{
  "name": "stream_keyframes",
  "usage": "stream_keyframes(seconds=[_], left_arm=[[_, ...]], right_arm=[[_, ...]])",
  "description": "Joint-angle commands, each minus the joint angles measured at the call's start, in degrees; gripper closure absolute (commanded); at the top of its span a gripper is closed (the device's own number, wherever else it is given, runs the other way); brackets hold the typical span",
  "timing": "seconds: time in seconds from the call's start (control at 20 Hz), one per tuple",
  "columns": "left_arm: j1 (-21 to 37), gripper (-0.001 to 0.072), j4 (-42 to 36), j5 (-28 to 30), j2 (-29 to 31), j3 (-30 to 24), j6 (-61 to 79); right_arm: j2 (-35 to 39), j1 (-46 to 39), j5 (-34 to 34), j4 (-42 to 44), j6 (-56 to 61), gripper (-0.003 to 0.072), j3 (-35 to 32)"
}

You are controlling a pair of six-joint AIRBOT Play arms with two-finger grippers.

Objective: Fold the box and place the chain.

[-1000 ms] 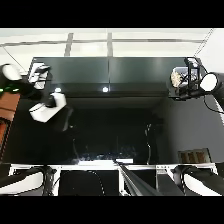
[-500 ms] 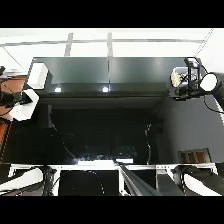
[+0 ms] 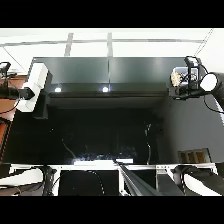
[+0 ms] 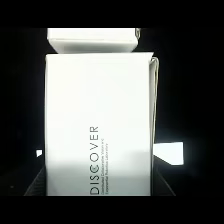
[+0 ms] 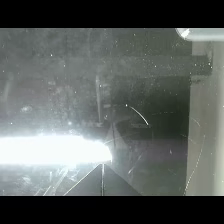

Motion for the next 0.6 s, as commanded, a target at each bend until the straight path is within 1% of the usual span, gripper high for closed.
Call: stream_keyframes(seconds=[0.0,0.1,0.15,0.2,0.25,0.3,0.35,0.45,0.55], left_arm=[[-0.50,0.0435,-0.17,3.72,-2.32,-0.02,0.90],[-0.55,0.0424,-0.20,4.37,-3.63,-0.02,0.90],[-0.55,0.0400,-0.20,5.20,-4.00,-0.02,0.72],[-0.57,0.0396,-0.20,6.43,-4.09,-0.02,0.72],[-0.57,0.0371,-0.22,8.07,-4.00,0.00,0.72],[-0.57,0.0133,-0.22,8.72,-3.85,0.15,0.72],[-0.57,0.0002,-0.22,7.76,-3.50,0.85,0.70],[-0.66,0.0001,-0.83,2.80,-2.03,4.02,-0.26],[-0.98,0.0001,-0.81,-3.32,0.44,8.85,-1.73]], right_arm=[[0.00,-0.02,-0.37,0.07,0.02,0.0674,-0.02],[0.00,-0.02,-0.39,0.48,0.04,0.0675,-0.02],[0.00,-0.02,-0.37,0.48,0.04,0.0674,-0.02],[0.00,-0.02,-0.35,1.01,0.04,0.0674,-0.02],[0.00,-0.02,-0.35,1.29,0.04,0.0674,-0.02],[0.00,-0.02,-0.28,1.70,0.02,0.0674,-0.02],[0.00,-0.02,-0.04,2.08,0.02,0.0674,-0.02],[0.02,-0.02,1.31,2.12,-0.04,0.0674,0.07],[0.04,-0.02,3.63,1.97,-1.44,0.0674,1.05]])
